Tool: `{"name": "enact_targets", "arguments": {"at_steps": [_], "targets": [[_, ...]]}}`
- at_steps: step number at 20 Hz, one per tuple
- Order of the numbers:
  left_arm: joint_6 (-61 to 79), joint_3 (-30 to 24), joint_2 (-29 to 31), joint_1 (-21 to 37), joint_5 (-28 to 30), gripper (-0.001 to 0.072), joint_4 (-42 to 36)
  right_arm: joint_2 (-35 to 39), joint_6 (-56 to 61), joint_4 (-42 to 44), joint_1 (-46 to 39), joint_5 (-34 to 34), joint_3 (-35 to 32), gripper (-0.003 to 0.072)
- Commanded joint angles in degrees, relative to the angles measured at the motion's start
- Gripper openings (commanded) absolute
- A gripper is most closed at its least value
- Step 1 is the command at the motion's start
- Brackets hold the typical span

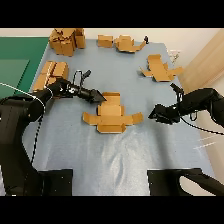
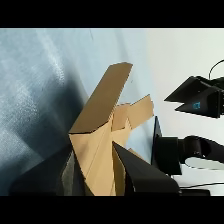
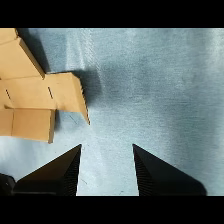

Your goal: Fold the box.

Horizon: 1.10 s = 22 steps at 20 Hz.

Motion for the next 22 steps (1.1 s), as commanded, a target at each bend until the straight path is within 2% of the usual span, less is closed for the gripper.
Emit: {"name": "enact_targets", "arguments": {"at_steps": [1, 2, 3, 4, 7, 8, 11, 14, 19, 22], "targets": [[2.78, 0.09, -0.04, 0.02, 2.36, 0.0338, -0.98, 0.04, 0.0, 0.0, 0.07, -0.39, 0.0, 0.0487], [3.28, 0.09, -0.04, 0.02, 2.62, 0.0337, -0.98, 0.04, 0.0, 0.0, 0.07, -0.37, 0.0, 0.0487], [4.42, 0.07, -0.04, 0.02, 2.29, 0.0255, -1.09, 0.04, -0.02, 0.0, 0.07, -0.42, 0.0, 0.0487], [5.86, 0.09, -0.04, 0.02, 1.86, 0.0061, -1.36, 0.04, -0.09, -0.02, 0.07, -0.42, 0.0, 0.0487], [14.1, 0.09, -0.02, 0.02, -0.83, 0.0045, -2.93, 0.04, -0.61, -0.09, 0.07, -0.5, 0.0, 0.0487], [17.77, 0.09, -0.02, 0.02, -2.27, 0.0019, -3.56, 0.04, -1.62, -0.09, 0.07, -0.48, 0.0, 0.0486], [28.92, 0.09, 0.15, 0.17, -7.45, 0.0018, -5.27, 0.35, -6.29, -0.72, 0.07, -0.48, 0.0, 0.0485], [37.16, 0.07, 1.64, 0.79, -11.67, 0.0013, -7.3, 3.91, -12.0, -3.45, 0.15, -0.44, 0.02, 0.0485], [43.32, -2.05, 7.76, 0.42, -10.51, 0.0011, -2.08, 18.6, -32.5, -8.24, 4.94, -1.64, 0.0, 0.0471], [48.48, -7.91, 13.09, -0.42, -3.98, 0.001, 0.26, 24.46, -41.81, -10.12, 12.39, -6.86, -0.02, 0.046]]}}
